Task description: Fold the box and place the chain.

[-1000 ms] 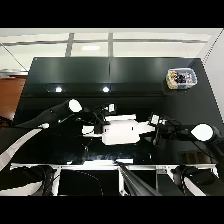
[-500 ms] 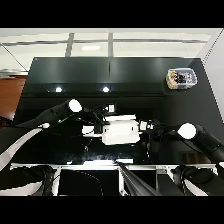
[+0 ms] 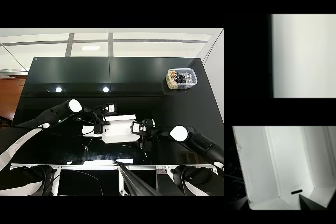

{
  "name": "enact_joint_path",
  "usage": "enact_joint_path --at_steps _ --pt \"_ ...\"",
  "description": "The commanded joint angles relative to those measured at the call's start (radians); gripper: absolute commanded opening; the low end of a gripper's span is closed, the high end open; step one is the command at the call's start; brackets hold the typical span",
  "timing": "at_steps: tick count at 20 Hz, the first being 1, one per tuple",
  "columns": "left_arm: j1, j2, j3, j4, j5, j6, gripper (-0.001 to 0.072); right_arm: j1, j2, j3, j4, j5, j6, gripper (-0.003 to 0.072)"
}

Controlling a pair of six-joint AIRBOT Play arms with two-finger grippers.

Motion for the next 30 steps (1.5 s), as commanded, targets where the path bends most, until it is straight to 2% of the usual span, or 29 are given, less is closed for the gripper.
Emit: enact_joint_path --at_steps 1,6,11,15,16,18,20,22,26,30 --pt "0.001 -0.001 0.0 -0.003 -0.001 0.0 0.0031 0.01 -0.002 0.032 -0.003 -0.058 0.029 0.0708" --pt "0.001 -0.001 -0.001 -0.003 -0.001 0.0 0.003 -0.021 0.001 0.082 -0.053 -0.112 0.069 0.0709" --pt "0.001 -0.001 -0.001 -0.003 0.0 0.0 0.003 -0.05 -0.001 0.093 -0.034 -0.034 0.069 0.0709" --pt "0.001 -0.001 -0.001 -0.003 -0.001 -0.002 0.003 -0.058 -0.055 0.093 0.044 -0.036 -0.02 0.0709" --pt "0.001 -0.001 -0.001 -0.003 -0.001 -0.004 0.003 -0.077 -0.07 0.093 0.065 -0.038 -0.066 0.0709" --pt "0.0 -0.001 -0.001 -0.003 -0.001 -0.004 0.003 -0.13 -0.085 0.093 0.206 -0.021 -0.193 0.0709" --pt "0.001 -0.001 -0.001 -0.003 0.0 -0.004 0.003 -0.161 -0.098 0.093 0.362 0.051 -0.332 0.0709" --pt "0.001 -0.001 -0.001 -0.003 0.0 -0.004 0.003 -0.154 -0.121 0.093 0.431 0.1 -0.391 0.0709" --pt "0.001 -0.001 -0.001 -0.003 0.0 -0.004 0.003 -0.127 -0.167 0.093 0.42 0.105 -0.401 0.0709" --pt "0.001 -0.001 -0.001 -0.002 0.001 -0.003 0.003 -0.127 -0.202 0.093 0.272 0.105 -0.399 0.0709"
